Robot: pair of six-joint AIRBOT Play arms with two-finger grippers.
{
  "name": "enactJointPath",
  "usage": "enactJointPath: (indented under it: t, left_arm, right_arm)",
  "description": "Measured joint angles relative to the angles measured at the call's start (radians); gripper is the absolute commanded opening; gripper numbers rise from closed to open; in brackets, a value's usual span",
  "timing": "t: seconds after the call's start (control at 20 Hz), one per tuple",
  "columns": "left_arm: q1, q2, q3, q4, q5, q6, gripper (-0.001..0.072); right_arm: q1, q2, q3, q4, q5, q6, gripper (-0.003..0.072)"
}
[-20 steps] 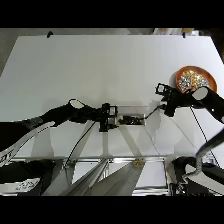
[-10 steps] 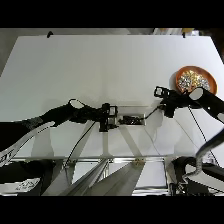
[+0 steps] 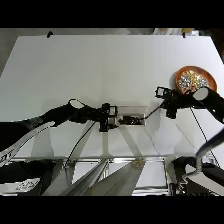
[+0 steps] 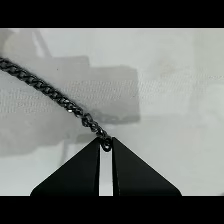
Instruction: Fold the box and place the chain.
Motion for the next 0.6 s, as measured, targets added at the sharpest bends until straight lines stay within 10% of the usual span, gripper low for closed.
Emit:
enactJointPath:
  t: [0.6]
  left_arm:
    - [0.0, 0.0, 0.0, 0.0, 0.0, 0.0, 0.0068]
  right_arm:
    - [0.143, 0.313, 0.0, 0.34, 0.335, 0.006, 0.002]
